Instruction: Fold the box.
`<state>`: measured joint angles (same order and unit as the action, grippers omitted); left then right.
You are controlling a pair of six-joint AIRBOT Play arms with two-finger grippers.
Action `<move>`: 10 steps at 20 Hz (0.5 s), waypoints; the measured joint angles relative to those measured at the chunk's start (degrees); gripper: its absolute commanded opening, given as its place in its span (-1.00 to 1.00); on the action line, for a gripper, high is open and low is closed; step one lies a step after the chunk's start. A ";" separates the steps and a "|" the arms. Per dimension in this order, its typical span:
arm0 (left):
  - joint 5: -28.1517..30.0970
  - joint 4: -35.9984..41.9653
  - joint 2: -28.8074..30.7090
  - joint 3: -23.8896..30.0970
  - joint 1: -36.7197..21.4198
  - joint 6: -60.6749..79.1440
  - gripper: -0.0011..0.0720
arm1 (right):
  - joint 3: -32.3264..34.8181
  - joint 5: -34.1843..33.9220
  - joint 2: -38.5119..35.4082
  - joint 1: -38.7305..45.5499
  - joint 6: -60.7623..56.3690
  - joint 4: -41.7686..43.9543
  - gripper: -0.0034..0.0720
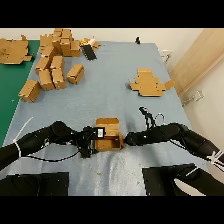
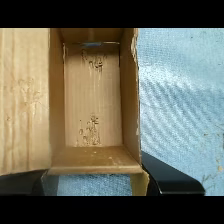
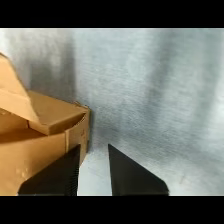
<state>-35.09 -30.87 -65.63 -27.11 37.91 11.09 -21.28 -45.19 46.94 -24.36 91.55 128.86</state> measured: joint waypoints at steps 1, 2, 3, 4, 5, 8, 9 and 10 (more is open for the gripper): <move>0.00 0.00 0.00 0.00 0.00 0.00 0.23 | -0.39 -0.04 -0.44 -0.07 0.04 0.15 -0.16; 0.00 0.00 0.00 0.00 0.00 0.00 0.22 | -0.63 -0.11 -0.74 -0.17 0.15 0.24 -0.16; 0.00 0.02 0.00 0.00 -0.02 0.00 0.22 | -0.85 -0.31 -1.01 -0.24 0.24 0.48 -0.16; 0.00 0.00 0.00 0.00 0.00 0.00 0.22 | -0.98 -0.46 -1.16 -0.31 0.26 0.74 -0.16; 0.00 0.00 0.00 0.00 0.00 0.00 0.23 | -1.09 -0.55 -1.29 -0.46 0.28 1.09 -0.16; 0.00 0.00 0.00 0.00 -0.02 0.00 0.23 | -1.25 -0.07 -1.49 -2.19 0.31 2.27 0.18; 0.00 -0.04 0.00 0.00 -0.02 0.00 0.22 | -1.27 0.44 -1.53 -2.95 0.22 2.25 0.18; -0.02 -0.07 0.00 0.00 -0.07 0.00 0.23 | -1.31 0.98 -1.55 -3.69 -0.11 2.38 0.18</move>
<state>-35.11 -30.94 -65.63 -27.11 37.85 11.09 -22.59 -44.21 45.39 -28.05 91.44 131.24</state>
